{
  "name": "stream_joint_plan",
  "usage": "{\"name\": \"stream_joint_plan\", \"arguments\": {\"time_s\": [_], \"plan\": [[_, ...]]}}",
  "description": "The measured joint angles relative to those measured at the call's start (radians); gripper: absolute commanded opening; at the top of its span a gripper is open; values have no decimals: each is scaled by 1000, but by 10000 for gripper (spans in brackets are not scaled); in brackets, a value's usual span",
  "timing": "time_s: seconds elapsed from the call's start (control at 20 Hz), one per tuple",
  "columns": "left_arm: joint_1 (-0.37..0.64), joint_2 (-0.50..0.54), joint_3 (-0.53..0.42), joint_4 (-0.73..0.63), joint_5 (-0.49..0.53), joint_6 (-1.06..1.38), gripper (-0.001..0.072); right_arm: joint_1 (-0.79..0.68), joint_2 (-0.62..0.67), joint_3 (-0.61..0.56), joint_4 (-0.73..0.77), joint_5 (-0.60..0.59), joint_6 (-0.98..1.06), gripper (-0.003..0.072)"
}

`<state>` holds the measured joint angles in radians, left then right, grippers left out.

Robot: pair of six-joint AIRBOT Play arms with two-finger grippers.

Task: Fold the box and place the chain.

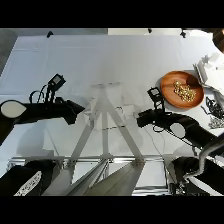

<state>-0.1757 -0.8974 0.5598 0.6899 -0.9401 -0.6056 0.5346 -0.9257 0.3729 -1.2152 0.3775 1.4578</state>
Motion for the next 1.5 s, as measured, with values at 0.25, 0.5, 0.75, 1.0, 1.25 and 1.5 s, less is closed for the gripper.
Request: {"name": "stream_joint_plan", "arguments": {"time_s": [0.25, 0.5, 0.75, 1.0, 1.25, 1.5], "plan": [[79, -250, 232, 26, -175, -4, 702, 0, 0, 0, 0, -1, 0, 8], [139, -481, 426, 3, -265, -2, 702, 0, 0, 0, 0, -1, 0, 8], [147, -647, 535, -66, -366, 121, 703, 0, 0, 0, 0, -1, 0, 8], [106, -740, 572, -108, -417, 198, 703, 0, 0, 0, 0, -1, 0, 8], [61, -805, 580, -138, -389, 237, 702, 0, 0, 0, 0, -1, 0, 8], [32, -864, 604, -171, -370, 268, 701, 0, 0, 0, 0, -1, 0, 8]]}}
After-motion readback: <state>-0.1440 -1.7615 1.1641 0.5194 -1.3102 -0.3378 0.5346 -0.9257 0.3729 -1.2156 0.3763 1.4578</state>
